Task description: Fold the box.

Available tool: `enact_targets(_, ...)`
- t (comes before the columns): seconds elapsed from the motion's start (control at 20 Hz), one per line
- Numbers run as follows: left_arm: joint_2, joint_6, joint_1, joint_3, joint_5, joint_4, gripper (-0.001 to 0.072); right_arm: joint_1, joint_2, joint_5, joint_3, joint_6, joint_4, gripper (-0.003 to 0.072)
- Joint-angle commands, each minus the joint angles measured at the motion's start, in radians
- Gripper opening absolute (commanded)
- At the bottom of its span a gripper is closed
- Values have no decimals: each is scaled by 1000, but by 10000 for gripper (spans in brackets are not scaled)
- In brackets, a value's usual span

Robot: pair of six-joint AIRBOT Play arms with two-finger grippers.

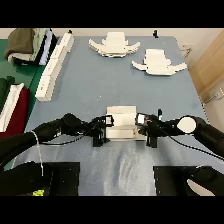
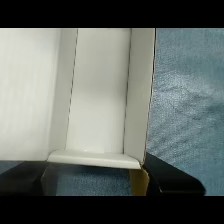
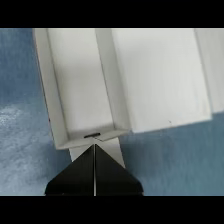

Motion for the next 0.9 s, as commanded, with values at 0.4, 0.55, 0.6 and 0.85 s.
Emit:
enact_targets(0.4,0,3,1,0,0,1,455,-228,48,158,51,1535,-518,6)
enact_targets(0.55,0,3,1,0,0,1,455,-229,-83,171,49,1286,-217,6)
enact_targets(0.6,0,3,1,0,0,1,455,-227,-111,177,49,1210,-115,5)
enact_targets(0.85,0,3,1,0,0,1,455,-188,-146,189,50,1144,-15,6)
